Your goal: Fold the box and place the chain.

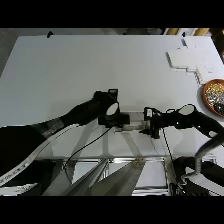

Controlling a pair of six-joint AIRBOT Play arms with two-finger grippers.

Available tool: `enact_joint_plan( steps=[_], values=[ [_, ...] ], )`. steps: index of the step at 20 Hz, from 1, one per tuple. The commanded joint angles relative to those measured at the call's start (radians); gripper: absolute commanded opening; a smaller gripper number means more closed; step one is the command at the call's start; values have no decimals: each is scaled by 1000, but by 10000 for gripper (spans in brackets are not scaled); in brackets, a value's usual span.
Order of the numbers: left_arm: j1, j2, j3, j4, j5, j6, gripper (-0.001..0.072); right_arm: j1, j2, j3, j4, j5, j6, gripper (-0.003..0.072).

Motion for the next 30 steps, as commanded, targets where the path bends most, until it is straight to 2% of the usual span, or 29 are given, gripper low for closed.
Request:
enact_joint_plan(
  steps=[1,3,7,8,9,13,14,16,17,22,25,27,29,30],
  values=[
    [-17,-39,40,71,-101,-134,261,0,0,1,0,1,0,402],
    [-16,-40,40,78,-95,-153,187,0,0,1,0,1,0,402],
    [-33,-56,40,81,-87,-177,187,0,0,1,0,1,0,402],
    [-37,-61,40,76,-84,-178,123,0,0,1,0,1,0,402],
    [-38,-64,40,73,-79,-178,5,0,0,1,0,1,0,402],
    [-40,-66,40,73,-78,-178,1,0,0,1,0,1,0,402],
    [-40,-66,40,73,-77,-178,27,0,0,1,0,1,0,402],
    [-39,-60,40,66,-76,-177,303,0,0,1,0,1,0,402],
    [-33,-49,40,66,-77,-169,363,0,0,1,0,1,0,402],
    [51,71,39,47,-109,48,373,0,0,1,1,1,0,402],
    [119,178,39,39,-128,306,372,0,0,1,0,1,0,402],
    [155,248,29,-11,-192,505,372,0,0,1,0,1,0,402],
    [187,337,-58,-86,-175,710,372,0,0,1,0,1,0,402],
    [206,388,-136,-116,-96,843,373,0,0,1,0,1,0,402]
  ],
)
